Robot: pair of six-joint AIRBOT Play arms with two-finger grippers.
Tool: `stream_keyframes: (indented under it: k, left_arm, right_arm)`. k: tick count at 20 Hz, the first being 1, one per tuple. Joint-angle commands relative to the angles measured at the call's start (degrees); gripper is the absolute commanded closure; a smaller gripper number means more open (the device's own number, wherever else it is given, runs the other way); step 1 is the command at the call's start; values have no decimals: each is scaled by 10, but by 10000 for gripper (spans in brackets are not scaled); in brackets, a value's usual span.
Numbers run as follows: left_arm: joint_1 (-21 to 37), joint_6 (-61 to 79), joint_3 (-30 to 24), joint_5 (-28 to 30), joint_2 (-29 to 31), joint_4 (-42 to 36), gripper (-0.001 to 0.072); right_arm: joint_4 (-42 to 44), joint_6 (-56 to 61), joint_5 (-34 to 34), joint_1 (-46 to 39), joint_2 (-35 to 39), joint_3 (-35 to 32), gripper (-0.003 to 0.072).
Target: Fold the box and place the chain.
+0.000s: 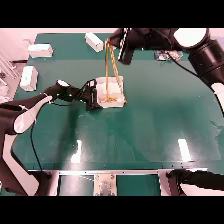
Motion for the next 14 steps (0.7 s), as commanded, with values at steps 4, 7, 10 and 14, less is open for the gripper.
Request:
stream_keyframes:
  k: [4,7,10,14]
  left_arm:
    - [0,0,0,0,0,0,331]
    - [0,0,0,0,0,0,331]
    - [0,0,0,0,0,0,331]
    - [0,0,0,0,0,0,331]
  right_arm:
    - [-10,1,-74,19,0,56,678]
    - [-30,40,-64,21,-1,52,678]
    - [-59,85,-25,21,-2,37,678]
    - [-63,101,-17,21,-2,-20,678]
